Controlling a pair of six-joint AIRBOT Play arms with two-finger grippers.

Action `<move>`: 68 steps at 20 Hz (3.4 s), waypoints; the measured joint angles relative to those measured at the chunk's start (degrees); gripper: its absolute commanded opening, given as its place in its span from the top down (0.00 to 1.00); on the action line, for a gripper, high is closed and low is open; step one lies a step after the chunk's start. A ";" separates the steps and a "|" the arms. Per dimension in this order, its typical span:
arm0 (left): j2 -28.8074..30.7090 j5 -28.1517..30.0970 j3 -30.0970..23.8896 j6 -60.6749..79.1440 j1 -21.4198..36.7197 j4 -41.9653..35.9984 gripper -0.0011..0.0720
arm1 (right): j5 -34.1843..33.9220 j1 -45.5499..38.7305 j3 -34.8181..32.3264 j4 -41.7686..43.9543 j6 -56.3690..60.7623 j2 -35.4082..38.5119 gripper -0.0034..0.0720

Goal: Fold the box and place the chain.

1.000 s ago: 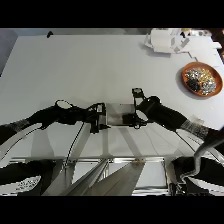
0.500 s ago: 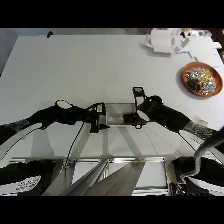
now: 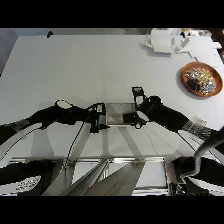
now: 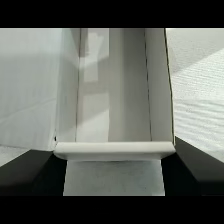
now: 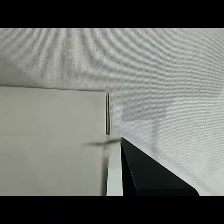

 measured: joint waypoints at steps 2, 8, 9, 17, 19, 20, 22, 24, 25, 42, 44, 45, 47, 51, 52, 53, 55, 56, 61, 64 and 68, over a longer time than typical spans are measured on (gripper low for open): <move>0.00 0.02 0.00 0.00 0.00 0.02 0.70 | -0.22 0.00 0.00 0.04 -0.02 -0.83 0.71; 0.00 0.15 0.00 -0.17 -0.02 0.04 0.70 | -0.61 -0.02 0.02 0.46 0.09 -1.88 0.93; 0.00 0.15 0.00 -0.15 -0.02 0.02 0.70 | -0.52 -0.02 0.04 0.48 -0.02 -1.90 0.81; 0.00 0.04 0.00 0.00 0.00 -0.04 0.70 | 4.22 -0.04 -0.02 0.22 -3.67 2.91 0.46; 0.00 0.09 0.00 -0.04 0.00 -0.07 0.70 | 6.12 -0.63 -0.02 -0.02 -5.64 5.88 0.46; 0.00 0.02 0.00 -0.15 -0.02 -0.26 0.70 | 7.08 -1.29 0.02 -0.09 -6.75 7.80 0.46; 0.00 0.04 0.00 -0.15 0.00 0.00 0.70 | 9.51 -3.32 0.44 -0.20 -9.68 11.85 0.46; 0.00 0.11 0.00 -0.13 0.00 -0.04 0.70 | 11.19 -6.69 1.95 -0.31 -13.33 15.65 0.46; 0.00 0.04 0.00 -0.11 0.00 0.02 0.70 | 11.96 -8.76 3.08 0.28 -15.37 17.09 0.48; 0.00 0.04 0.00 -0.02 0.00 0.00 0.70 | -1.07 -56.72 26.34 7.67 -47.21 -8.46 0.61; 0.00 0.04 0.00 -0.02 0.00 0.00 0.70 | -1.42 -58.99 29.97 7.72 -47.67 -12.98 0.61; 0.00 0.04 0.00 -0.02 0.00 0.00 0.70 | -1.51 -60.02 31.28 7.69 -47.71 -14.67 0.62; 0.00 0.04 0.00 -0.02 0.00 0.00 0.70 | -1.53 -61.88 32.87 7.17 -47.78 -16.68 0.62; 0.00 0.04 0.00 -0.02 0.00 0.00 0.70 | 0.13 -64.81 34.12 6.88 -47.76 -18.29 0.62; 0.00 0.04 0.00 -0.02 0.00 0.00 0.70 | 0.90 -65.29 34.25 6.73 -47.76 -18.47 0.62; 0.00 0.04 0.00 -0.02 0.00 0.00 0.70 | 1.62 -65.61 34.36 6.67 -47.78 -18.58 0.62; 0.00 0.04 0.00 -0.02 0.00 0.00 0.70 | 3.15 -65.99 34.47 6.75 -47.87 -18.78 0.62; 0.00 0.04 0.00 -0.02 0.00 0.00 0.70 | 3.98 -66.12 34.49 6.69 -47.91 -18.84 0.62; 0.00 0.04 0.00 -0.02 0.00 -0.02 0.70 | 7.80 -66.40 34.56 6.71 -48.06 -20.70 0.86; 0.00 0.04 0.00 -0.02 0.00 0.00 0.70 | 8.90 -66.40 34.56 6.69 -48.06 -22.08 0.87; 0.00 0.04 0.00 -0.02 0.00 0.00 0.70 | 9.49 -66.40 34.56 6.69 -48.06 -22.75 0.69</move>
